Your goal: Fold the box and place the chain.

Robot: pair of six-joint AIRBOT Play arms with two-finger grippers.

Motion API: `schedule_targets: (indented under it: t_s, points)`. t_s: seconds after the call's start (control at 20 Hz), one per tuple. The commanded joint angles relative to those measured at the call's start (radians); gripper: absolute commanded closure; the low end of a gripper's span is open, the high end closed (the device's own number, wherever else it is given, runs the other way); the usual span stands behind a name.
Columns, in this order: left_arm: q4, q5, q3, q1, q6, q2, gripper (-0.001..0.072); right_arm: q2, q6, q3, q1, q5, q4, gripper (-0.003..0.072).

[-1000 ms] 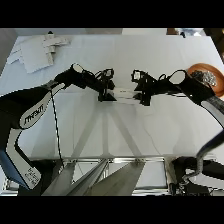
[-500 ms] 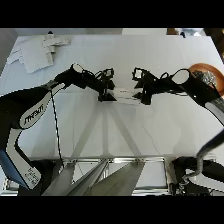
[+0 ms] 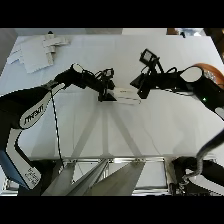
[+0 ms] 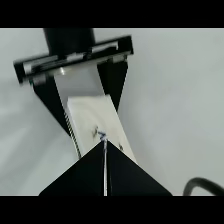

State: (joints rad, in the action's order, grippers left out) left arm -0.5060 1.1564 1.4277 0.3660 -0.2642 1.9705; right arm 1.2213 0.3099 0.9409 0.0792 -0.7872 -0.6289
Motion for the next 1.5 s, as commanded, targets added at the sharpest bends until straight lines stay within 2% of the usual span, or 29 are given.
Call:
schedule_targets:
  t_s: [0.0, 0.4, 0.65, 0.95, 1.45]
  points:
    - [0.000, -0.001, 0.000, 0.000, 0.000, 0.000, 0.0699, 0.005, 0.212, 0.001, 0.001, 0.028, 0.084, 0.0680]
    - [0.000, -0.001, 0.000, 0.000, 0.000, 0.000, 0.0699, 0.177, 0.236, 0.001, 0.146, 0.073, 0.084, 0.0680]
    - [0.000, -0.001, 0.000, 0.000, 0.000, 0.000, 0.0699, 0.232, 0.259, 0.001, 0.166, 0.101, 0.080, 0.0679]
    - [0.000, -0.001, 0.000, 0.000, 0.000, 0.000, 0.0699, 0.258, 0.293, 0.000, 0.166, 0.093, 0.043, 0.0679]
    - [0.000, -0.001, 0.000, 0.000, 0.000, 0.000, 0.0699, 0.174, 0.296, 0.000, 0.143, 0.130, 0.092, 0.0679]
